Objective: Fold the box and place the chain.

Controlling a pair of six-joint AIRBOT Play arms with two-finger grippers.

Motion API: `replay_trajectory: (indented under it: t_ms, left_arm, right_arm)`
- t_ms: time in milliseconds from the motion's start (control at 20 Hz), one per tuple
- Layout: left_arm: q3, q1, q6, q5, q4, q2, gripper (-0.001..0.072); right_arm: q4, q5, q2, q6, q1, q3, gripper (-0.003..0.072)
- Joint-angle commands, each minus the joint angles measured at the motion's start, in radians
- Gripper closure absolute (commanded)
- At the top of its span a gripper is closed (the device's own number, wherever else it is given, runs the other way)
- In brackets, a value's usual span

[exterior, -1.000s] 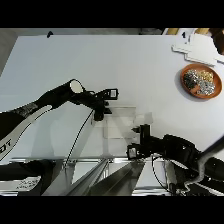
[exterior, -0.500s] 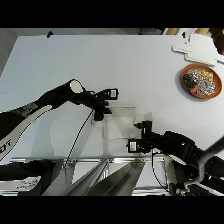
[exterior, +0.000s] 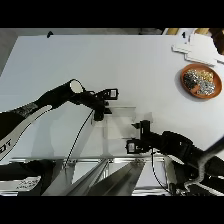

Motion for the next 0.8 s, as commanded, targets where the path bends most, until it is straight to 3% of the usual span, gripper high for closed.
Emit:
replay_trajectory:
  t_ms: [0,400,750]
  left_arm:
    - [-0.001,0.000,0.000,0.000,0.000,-0.001,0.0701]
    - [-0.001,0.000,0.000,0.000,0.000,-0.001,0.0701]
    - [-0.001,0.000,0.000,0.000,0.000,-0.001,0.0701]
  right_arm:
    - [-0.002,0.047,0.013,0.009,0.018,0.000,0.0037]
    - [-0.015,-0.014,0.005,0.005,0.010,0.000,0.0043]
    - [-0.016,-0.037,0.002,-0.027,-0.089,0.028,0.0044]
